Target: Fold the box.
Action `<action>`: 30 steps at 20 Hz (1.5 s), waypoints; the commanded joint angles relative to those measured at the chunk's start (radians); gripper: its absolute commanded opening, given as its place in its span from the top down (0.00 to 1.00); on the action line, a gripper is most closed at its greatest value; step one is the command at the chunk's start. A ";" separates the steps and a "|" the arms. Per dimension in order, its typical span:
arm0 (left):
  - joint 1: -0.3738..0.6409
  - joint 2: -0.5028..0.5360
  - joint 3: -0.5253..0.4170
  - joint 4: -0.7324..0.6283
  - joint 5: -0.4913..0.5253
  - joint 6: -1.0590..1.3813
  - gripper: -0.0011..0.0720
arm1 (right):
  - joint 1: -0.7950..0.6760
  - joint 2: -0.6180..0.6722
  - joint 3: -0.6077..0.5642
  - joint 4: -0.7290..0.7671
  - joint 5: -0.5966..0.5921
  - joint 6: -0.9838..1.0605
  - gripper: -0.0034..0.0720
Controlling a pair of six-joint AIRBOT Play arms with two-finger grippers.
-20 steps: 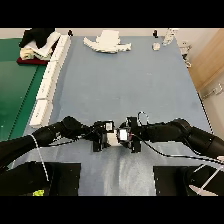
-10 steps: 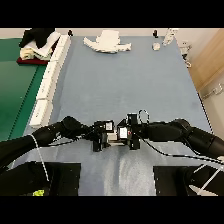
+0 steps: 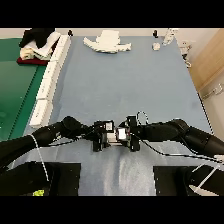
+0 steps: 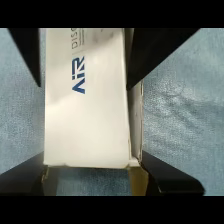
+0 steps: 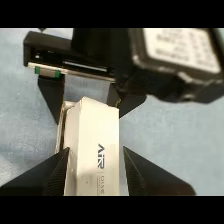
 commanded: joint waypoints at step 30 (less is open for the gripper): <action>0.000 0.000 0.000 -0.001 0.000 0.000 0.30 | -0.014 0.217 -0.063 0.049 0.017 0.538 0.86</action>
